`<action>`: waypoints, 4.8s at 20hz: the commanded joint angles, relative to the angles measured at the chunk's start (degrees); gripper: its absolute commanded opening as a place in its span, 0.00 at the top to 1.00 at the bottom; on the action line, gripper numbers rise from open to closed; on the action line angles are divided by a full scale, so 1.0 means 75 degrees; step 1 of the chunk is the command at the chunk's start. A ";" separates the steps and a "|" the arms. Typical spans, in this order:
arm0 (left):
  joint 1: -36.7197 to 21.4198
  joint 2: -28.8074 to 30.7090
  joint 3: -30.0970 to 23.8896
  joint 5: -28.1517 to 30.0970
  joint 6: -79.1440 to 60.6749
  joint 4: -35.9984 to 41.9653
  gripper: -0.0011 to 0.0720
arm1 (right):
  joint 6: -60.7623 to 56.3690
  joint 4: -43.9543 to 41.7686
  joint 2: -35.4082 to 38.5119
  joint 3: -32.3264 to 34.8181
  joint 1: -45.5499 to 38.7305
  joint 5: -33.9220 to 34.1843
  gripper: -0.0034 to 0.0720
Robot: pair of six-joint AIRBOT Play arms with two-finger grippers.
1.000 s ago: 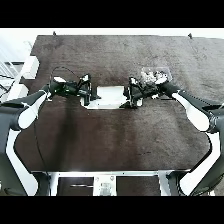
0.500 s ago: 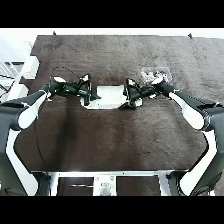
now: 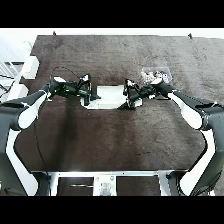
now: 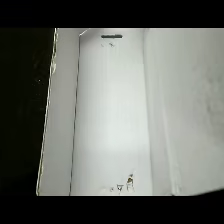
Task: Fold the box and place the chain.
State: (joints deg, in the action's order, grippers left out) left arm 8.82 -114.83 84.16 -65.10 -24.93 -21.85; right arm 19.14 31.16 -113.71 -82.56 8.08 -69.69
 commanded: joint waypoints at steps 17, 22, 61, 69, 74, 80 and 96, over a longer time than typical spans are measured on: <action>-0.0009 0.0000 0.0000 0.0012 -0.0003 0.0000 0.96 | -0.0117 -0.0015 -0.0003 -0.0015 0.0006 0.0055 0.24; -0.0009 0.0000 0.0000 0.0015 -0.0003 0.0003 0.96 | -0.0114 -0.0015 -0.0003 -0.0015 0.0006 0.0055 0.24; 0.0297 0.3354 -0.1664 0.0527 0.1655 -0.0163 0.97 | -0.0114 -0.0015 -0.0003 -0.0012 0.0006 0.0055 0.24; 0.0956 0.2938 -0.1947 0.3179 0.2486 -0.0469 0.97 | -0.0114 -0.0015 -0.0003 -0.0012 0.0006 0.0055 0.24; 0.0921 0.2104 -0.0953 0.3150 0.2722 -0.0493 0.97 | -0.0114 -0.0015 -0.0003 -0.0012 0.0003 0.0055 0.24; 0.0921 0.1594 -0.0460 0.3241 0.2751 -0.0519 0.97 | -0.0114 -0.0015 -0.0003 -0.0012 0.0003 0.0055 0.24; 0.0921 0.1425 -0.0460 0.3179 0.2661 -0.0982 0.97 | -0.0114 -0.0015 -0.0003 -0.0012 0.0003 0.0055 0.24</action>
State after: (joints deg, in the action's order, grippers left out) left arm 15.70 -105.38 80.64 -40.97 -4.99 -27.16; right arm 18.31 31.03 -113.71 -82.67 8.05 -69.30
